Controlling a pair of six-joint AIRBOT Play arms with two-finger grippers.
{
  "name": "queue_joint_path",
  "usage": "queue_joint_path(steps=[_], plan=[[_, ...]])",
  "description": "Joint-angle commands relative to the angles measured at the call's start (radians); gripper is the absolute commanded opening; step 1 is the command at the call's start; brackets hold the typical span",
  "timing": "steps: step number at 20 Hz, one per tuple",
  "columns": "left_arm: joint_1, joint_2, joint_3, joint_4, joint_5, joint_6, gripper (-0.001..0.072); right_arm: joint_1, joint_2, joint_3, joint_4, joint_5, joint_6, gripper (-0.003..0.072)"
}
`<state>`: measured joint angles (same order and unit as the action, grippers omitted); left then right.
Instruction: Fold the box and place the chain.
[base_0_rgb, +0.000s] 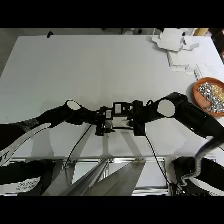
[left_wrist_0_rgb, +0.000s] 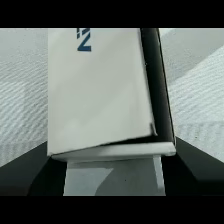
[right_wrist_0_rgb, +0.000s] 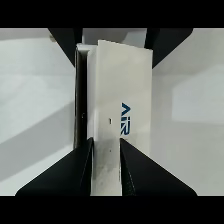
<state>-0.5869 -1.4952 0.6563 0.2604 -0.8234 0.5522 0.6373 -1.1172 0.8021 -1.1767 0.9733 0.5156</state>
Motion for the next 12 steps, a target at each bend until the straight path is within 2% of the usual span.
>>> queue_joint_path(steps=[1,6,9,12], plan=[[0.000,0.001,0.000,0.002,-0.003,0.001,0.0363,0.000,0.000,-0.023,0.009,-0.027,0.000,0.0156],[0.000,0.001,0.000,0.002,-0.003,0.001,0.0363,0.000,-0.001,-0.023,0.071,-0.042,0.000,0.0172],[0.000,0.001,0.000,0.002,-0.003,0.001,0.0363,0.000,-0.001,-0.023,0.078,-0.034,0.000,0.0282],[0.000,0.001,0.000,0.002,-0.003,0.001,0.0363,0.001,-0.001,-0.023,0.079,-0.005,0.000,0.0300]])
